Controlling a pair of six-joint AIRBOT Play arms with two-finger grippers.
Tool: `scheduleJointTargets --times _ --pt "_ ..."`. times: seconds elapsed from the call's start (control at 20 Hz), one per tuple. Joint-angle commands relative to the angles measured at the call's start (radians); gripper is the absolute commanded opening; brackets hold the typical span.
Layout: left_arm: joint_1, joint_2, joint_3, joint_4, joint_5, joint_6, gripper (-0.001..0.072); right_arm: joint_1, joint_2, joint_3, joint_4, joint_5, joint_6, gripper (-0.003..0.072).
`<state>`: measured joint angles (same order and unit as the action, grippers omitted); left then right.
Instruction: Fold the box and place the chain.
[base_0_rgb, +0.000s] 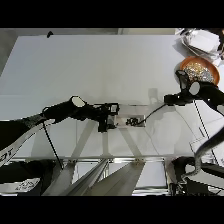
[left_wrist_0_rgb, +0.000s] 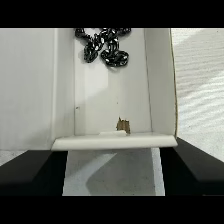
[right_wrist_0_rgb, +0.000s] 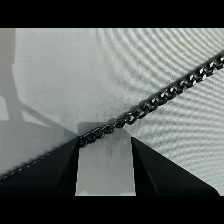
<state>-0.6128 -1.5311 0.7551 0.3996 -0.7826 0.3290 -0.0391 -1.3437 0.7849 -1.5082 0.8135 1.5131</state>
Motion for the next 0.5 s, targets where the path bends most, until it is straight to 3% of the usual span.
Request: scheduleJointTargets --times 0.0,0.15,0.25,0.45 --pt "0.000 0.000 0.000 0.000 0.000 0.000 0.0320 0.000 -0.031 0.000 -0.006 -0.002 0.035 0.0354" --pt "0.000 0.000 0.000 0.000 0.000 0.000 0.0320 0.000 -0.032 0.000 -0.006 -0.002 0.034 0.0134" --pt "0.000 0.000 0.000 0.000 0.000 0.000 0.0320 0.000 -0.032 0.000 -0.006 0.002 0.033 0.0025" --pt "0.000 0.000 0.000 0.000 0.000 0.000 0.0320 0.000 -0.008 0.000 -0.006 0.025 0.021 0.0019"
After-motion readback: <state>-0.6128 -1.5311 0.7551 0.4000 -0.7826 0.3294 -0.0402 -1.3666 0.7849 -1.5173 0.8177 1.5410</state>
